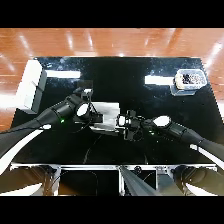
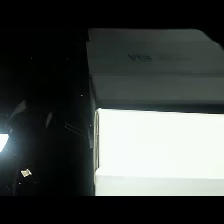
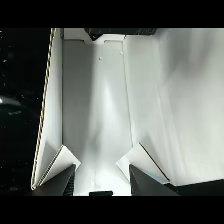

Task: Fold the box and place the chain.

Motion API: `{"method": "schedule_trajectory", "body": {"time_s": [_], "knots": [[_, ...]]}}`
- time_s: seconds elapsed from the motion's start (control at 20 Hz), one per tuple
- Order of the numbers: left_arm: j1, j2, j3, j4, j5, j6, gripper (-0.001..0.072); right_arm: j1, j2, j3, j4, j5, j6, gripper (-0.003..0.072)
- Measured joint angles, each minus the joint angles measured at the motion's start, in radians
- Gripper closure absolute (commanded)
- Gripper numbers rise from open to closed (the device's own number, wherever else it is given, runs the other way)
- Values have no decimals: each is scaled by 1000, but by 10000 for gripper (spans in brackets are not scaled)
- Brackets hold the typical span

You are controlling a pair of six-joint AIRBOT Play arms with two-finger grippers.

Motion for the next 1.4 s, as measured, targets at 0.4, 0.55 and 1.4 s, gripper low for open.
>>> {"method": "schedule_trajectory", "body": {"time_s": [0.4,0.55,1.4], "knots": [[0,0,0,-3,3,-3,687,-24,20,0,-11,-6,67,624],[1,0,0,4,13,-6,687,-79,56,0,-64,-14,188,624],[1,-7,0,30,23,-2,688,-476,330,1,-323,440,1415,656]]}}
